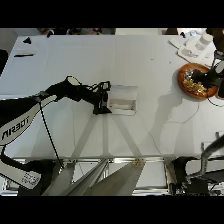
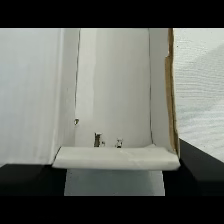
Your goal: Fold the box and place the chain.
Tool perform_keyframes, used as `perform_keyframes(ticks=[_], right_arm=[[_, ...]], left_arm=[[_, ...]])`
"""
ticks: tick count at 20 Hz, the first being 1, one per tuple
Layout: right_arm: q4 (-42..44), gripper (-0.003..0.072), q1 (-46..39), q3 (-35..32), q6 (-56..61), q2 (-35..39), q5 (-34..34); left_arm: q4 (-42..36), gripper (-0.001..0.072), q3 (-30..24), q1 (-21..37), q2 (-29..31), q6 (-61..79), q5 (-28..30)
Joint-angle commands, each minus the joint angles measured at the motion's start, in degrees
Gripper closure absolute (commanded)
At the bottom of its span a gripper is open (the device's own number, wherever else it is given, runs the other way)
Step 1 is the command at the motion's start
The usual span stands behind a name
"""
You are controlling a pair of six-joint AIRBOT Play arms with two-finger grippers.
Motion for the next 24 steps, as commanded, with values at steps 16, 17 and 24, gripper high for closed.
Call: perform_keyframes(ticks=[16,17,24], right_arm=[[0.6,0.0678,-0.2,1.4,-9.8,8.9,8.6],[0.6,0.0678,-0.1,1.4,-10.8,10.8,8.9],[2.9,0.0680,-0.1,1.3,-15.4,21.5,17.8]], left_arm=[[0.0,0.0479,0.0,0.0,0.0,0.0,0.0],[0.0,0.0479,0.0,0.0,0.0,0.0,0.0],[0.0,0.0479,0.0,0.0,0.0,0.0,0.0]])
